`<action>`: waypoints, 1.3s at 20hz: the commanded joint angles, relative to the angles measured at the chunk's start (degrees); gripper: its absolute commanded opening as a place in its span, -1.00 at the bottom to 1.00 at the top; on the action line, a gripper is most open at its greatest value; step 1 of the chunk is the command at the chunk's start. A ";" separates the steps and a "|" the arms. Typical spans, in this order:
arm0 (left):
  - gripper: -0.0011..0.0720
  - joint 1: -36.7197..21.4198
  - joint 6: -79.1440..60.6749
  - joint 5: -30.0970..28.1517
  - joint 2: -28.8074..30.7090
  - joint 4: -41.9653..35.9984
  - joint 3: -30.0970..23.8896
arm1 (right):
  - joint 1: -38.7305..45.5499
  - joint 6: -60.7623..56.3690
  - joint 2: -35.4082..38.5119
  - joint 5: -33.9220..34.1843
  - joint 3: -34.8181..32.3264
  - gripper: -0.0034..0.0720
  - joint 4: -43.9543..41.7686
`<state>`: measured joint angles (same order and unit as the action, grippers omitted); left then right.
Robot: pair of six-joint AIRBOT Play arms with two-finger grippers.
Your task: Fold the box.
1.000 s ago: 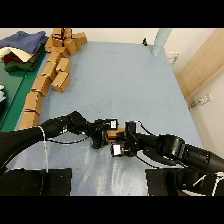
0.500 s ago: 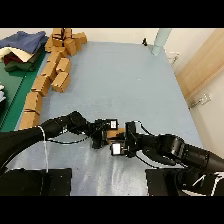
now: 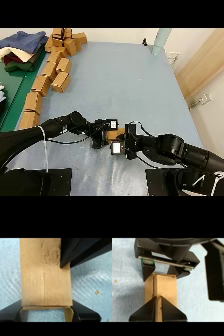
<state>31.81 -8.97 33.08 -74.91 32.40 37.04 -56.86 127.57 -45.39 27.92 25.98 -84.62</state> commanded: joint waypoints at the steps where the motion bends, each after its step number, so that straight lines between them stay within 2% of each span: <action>1: 0.47 0.00 0.00 -0.02 -0.04 -0.02 0.02 | -0.04 0.00 -0.02 0.26 0.02 -0.62 -0.31; 2: 0.47 -0.02 0.00 -0.02 -0.04 -0.02 0.02 | -0.04 0.00 0.00 0.22 0.02 -0.60 -0.31; 3: 0.47 -0.02 0.00 -0.02 -0.04 -0.02 0.02 | -0.04 0.00 0.04 0.13 0.02 -0.06 -0.33; 4: 0.47 -0.02 0.00 -0.02 -0.04 -0.02 0.02 | -0.04 0.00 0.09 0.11 0.02 0.29 -0.31; 6: 0.47 -0.02 0.00 -0.02 -0.04 -0.02 0.02 | -0.04 0.00 0.11 0.07 0.02 0.29 -0.24; 7: 0.47 -0.02 0.00 -0.02 -0.04 -0.02 0.02 | -0.04 0.00 0.26 -0.02 0.02 0.26 -0.24; 8: 0.47 -0.02 0.00 -0.02 -0.04 -0.02 0.02 | -0.04 0.00 0.66 -0.02 0.02 0.07 -0.24; 10: 0.47 -0.02 0.00 -0.02 -0.04 -0.02 0.02 | -0.04 0.00 2.27 0.07 0.02 -0.76 0.04; 11: 0.47 -0.02 0.00 -0.02 -0.04 -0.02 0.02 | 0.00 0.00 2.91 0.26 0.02 -0.88 0.52; 16: 0.47 -0.02 0.00 -0.02 -0.04 -0.02 0.02 | 0.09 -0.07 1.77 2.51 0.02 -0.89 -0.11; 26: 0.47 -0.02 0.00 -0.02 -0.04 -0.02 0.02 | 0.09 -0.07 -1.49 2.51 0.00 -0.89 -0.48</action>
<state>31.81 -8.97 33.08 -74.91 32.38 37.04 -56.80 127.55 -45.65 30.39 25.98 -85.06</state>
